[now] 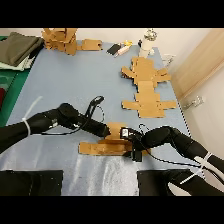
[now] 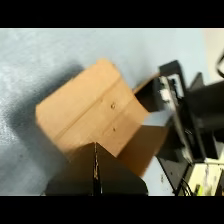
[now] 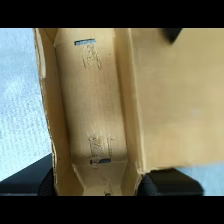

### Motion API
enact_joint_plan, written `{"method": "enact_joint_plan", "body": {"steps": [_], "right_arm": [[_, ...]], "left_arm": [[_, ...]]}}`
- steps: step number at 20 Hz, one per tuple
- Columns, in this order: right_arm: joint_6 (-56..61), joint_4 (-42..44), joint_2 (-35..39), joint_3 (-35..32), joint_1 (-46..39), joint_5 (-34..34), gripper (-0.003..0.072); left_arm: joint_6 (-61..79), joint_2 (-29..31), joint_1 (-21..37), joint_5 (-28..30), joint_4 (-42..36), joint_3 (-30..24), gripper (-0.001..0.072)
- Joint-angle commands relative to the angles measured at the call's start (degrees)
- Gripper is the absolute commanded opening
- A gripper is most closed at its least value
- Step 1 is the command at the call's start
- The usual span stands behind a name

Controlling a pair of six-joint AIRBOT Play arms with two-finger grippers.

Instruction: Fold the box.

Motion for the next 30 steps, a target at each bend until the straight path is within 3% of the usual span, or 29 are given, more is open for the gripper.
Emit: {"method": "enact_joint_plan", "body": {"steps": [1, 6, 12, 13, 14, 18, 22, 23, 24, 30], "right_arm": [[0.02, -0.28, 0.07, 0.0, 0.04, -0.02, 0.0495], [0.02, -0.28, 0.07, 0.0, 0.04, -0.02, 0.0496], [0.02, -0.28, 0.07, 0.0, 0.04, -0.02, 0.0495], [0.02, -0.28, 0.07, 0.0, 0.04, -0.02, 0.0495], [0.02, -0.28, 0.07, 0.0, 0.04, -0.02, 0.0495], [0.02, -0.28, 0.07, 0.0, 0.04, -0.02, 0.0495], [0.02, -0.28, 0.07, 0.0, 0.04, 0.0, 0.0495], [0.02, -0.28, 0.07, 0.0, 0.04, -0.02, 0.0495], [0.02, -0.28, 0.07, 0.0, 0.04, -0.04, 0.0495], [0.02, -0.28, 0.07, 0.0, 0.04, -0.02, 0.0495]], "left_arm": [[11.78, 4.28, 5.62, -11.96, -1.29, -0.11, 0.0007], [14.43, 11.43, 9.57, -16.79, 5.88, -2.43, 0.0006], [16.35, 19.74, 1.44, -17.81, 22.18, -5.22, 0.0014], [16.94, 19.82, 0.0, -17.07, 24.24, -5.22, 0.0129], [17.03, 19.76, -1.46, -15.34, 25.7, -5.27, 0.0349], [22.25, 19.63, -5.73, -8.5, 28.41, -5.27, 0.0357], [36.7, 19.65, -2.69, -2.86, 23.76, -10.58, 0.0392], [40.76, 19.65, -1.88, -0.63, 22.23, -12.59, 0.0599], [43.39, 19.65, -1.62, 1.09, 21.35, -14.12, 0.071], [52.19, 16.65, -2.58, 3.17, 11.06, -16.22, 0.0711]]}}
